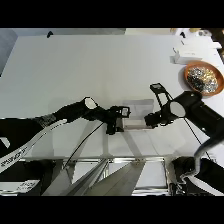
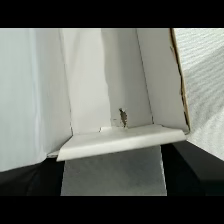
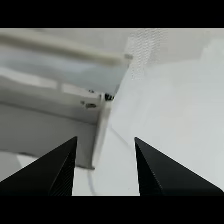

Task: Fold the box and place the chain.

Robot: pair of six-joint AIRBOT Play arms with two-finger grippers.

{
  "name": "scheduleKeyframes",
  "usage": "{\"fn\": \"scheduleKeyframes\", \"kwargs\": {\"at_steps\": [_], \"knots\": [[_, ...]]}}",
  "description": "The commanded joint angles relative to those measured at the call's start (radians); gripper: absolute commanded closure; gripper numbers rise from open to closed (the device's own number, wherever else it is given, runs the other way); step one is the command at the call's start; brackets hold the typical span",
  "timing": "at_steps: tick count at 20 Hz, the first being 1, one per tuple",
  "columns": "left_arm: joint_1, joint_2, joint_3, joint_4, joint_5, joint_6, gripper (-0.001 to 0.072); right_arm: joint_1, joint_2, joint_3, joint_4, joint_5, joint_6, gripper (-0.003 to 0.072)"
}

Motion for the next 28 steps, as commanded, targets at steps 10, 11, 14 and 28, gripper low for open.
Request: {"fn": "scheduleKeyframes", "kwargs": {"at_steps": [10, 11, 14, 28], "knots": [[0.0, 0.001, 0.0, 0.0, 0.0, 0.0, 0.0438, -0.753, -0.208, 0.445, -0.024, -0.134, -0.381, 0.0381], [0.0, 0.001, 0.0, 0.0, 0.0, 0.0, 0.0438, -0.801, -0.283, 0.501, -0.023, -0.134, -0.383, 0.0397], [0.0, 0.001, 0.0, 0.0, 0.0, 0.0, 0.0438, -0.887, -0.487, 0.635, -0.022, -0.127, -0.383, 0.0397], [0.0, 0.001, 0.0, 0.0, 0.0, 0.0, 0.0438, -0.906, -0.802, 0.72, 0.016, -0.251, -0.383, 0.041]]}}
